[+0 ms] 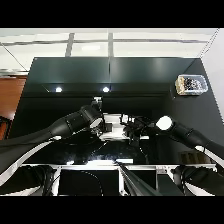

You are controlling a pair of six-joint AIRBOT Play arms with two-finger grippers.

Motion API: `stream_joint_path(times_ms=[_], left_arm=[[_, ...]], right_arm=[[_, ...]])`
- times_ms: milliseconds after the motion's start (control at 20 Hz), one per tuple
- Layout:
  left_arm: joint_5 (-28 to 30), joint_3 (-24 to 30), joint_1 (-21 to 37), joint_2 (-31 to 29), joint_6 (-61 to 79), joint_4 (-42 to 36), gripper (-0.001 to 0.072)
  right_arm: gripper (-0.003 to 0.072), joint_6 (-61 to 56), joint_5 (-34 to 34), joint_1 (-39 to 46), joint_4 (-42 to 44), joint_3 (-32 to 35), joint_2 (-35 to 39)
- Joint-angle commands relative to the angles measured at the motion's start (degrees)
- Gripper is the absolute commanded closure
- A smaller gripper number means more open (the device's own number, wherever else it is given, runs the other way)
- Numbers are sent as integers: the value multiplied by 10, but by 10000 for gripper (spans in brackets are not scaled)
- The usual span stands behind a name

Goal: Fold the box and place the chain.

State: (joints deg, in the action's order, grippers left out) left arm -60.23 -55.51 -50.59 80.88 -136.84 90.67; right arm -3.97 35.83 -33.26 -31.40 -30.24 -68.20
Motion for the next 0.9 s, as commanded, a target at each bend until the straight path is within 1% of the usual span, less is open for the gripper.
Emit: stream_joint_path(times_ms=[0,50,100,150,200,250,300,350,400,450,550,600,700,750,800,850], left_arm=[[-1,0,0,0,0,-1,685],[-1,0,0,0,0,-1,685],[-1,0,0,0,0,-1,685],[-1,0,0,0,0,-1,685],[-1,0,0,0,0,-1,685],[-1,0,0,0,0,-1,685],[-1,0,0,0,0,-1,685],[-1,0,0,0,0,-1,685],[-1,0,0,0,0,-1,685],[-1,0,0,0,0,-1,685],[-1,-1,0,0,0,-1,685],[-1,-1,0,0,0,-1,685],[-1,-1,0,0,0,-1,685],[1,-1,0,0,0,-1,685],[3,-1,0,0,0,-1,685],[4,-1,0,0,0,-1,685]], right_arm=[[331,-18,-8,-3,-2,0,-3],[336,-18,-7,-3,-2,0,-3],[482,-19,-7,-3,-2,0,-3],[513,-20,-7,-3,-2,0,-3],[367,-28,-13,-3,-2,0,-3],[369,-31,-15,-3,-2,0,-2],[580,-35,-15,-3,-5,-1,-1],[660,-60,-15,-3,-12,-1,6],[679,-137,-8,2,-34,-3,23],[679,-232,11,17,-73,-7,46],[679,-432,101,78,-188,-21,105],[679,-545,152,125,-249,-26,138],[679,-695,231,233,-320,-22,188],[679,-739,241,283,-316,-11,199],[679,-787,234,328,-291,9,199],[679,-815,212,355,-259,35,196]])
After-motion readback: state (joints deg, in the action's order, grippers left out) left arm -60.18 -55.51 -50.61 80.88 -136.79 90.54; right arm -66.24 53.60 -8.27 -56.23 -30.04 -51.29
